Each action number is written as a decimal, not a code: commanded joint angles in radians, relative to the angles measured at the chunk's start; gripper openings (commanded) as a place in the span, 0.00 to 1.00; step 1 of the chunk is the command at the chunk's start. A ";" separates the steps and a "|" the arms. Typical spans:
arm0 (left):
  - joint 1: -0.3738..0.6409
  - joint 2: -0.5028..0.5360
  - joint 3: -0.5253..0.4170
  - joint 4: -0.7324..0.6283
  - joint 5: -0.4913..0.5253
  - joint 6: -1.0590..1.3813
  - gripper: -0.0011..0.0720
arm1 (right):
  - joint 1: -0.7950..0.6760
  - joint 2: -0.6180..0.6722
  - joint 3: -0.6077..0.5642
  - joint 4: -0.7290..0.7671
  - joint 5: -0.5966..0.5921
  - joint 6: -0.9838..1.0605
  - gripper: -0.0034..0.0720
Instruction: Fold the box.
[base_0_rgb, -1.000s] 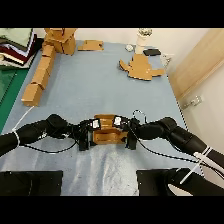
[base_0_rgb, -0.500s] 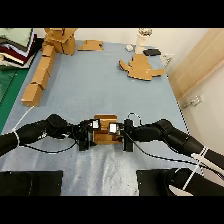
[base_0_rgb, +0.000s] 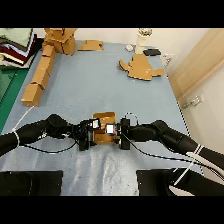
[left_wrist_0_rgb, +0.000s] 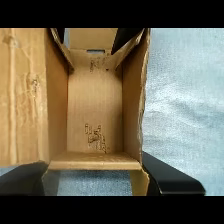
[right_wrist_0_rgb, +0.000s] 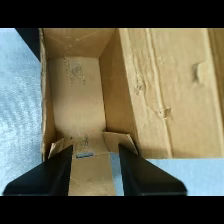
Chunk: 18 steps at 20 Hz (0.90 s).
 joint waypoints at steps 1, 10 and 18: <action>0.000 0.000 0.000 0.000 -0.001 0.000 0.64 | 0.001 -0.013 -0.001 0.002 0.014 -0.002 0.66; 0.000 0.000 0.000 0.000 0.000 0.000 0.64 | 0.000 0.147 0.147 -0.592 -0.591 1.137 0.47; 0.000 0.000 0.000 0.000 0.000 0.000 0.64 | -0.468 0.121 0.064 -0.413 -0.547 1.310 0.05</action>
